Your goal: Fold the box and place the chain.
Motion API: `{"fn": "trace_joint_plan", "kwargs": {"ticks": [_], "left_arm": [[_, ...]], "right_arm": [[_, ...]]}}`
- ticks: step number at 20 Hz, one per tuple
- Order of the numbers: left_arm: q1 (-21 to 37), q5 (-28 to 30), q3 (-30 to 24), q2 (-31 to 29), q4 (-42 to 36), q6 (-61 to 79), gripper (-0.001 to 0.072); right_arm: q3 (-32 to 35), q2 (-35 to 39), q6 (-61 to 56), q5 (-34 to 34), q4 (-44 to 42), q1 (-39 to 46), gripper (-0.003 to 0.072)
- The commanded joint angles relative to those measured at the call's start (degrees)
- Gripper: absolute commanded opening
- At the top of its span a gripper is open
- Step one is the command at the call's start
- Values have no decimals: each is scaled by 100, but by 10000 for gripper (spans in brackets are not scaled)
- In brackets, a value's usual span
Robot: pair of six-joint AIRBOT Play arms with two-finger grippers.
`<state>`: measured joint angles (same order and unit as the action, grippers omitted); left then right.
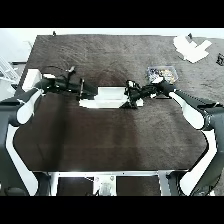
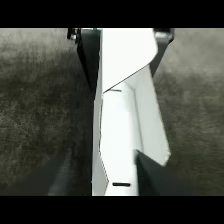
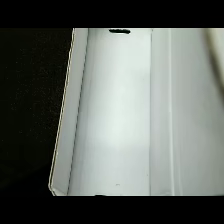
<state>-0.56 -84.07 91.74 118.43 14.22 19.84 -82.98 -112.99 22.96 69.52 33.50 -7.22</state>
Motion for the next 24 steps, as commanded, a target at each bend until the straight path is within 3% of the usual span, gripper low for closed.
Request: {"fn": "trace_joint_plan", "kwargs": {"ticks": [1, 2, 5, 10, 16, 18, 24], "left_arm": [[339, -973, 7, -208, -120, -72, 102], [350, -1185, 4, -317, -109, -79, 21], [330, -1145, -44, -800, -57, -844, 16], [332, 118, -728, -2387, 42, -1532, 15], [306, 2177, -2122, -4044, -22, -1526, 15], [306, 2557, -2533, -4179, -52, -1436, 16], [223, 2640, -3722, -4057, -612, -654, 17]], "right_arm": [[-4, -2, -2, 0, 0, -7, 592], [-2, -2, -2, -2, 0, -7, 592], [0, -2, -2, 0, 0, -7, 592], [0, -2, -2, -2, 0, -7, 592], [0, -2, -2, -2, 0, -7, 592], [0, -2, -2, -2, 0, -7, 592], [0, -2, -2, -2, 0, -7, 592]]}}
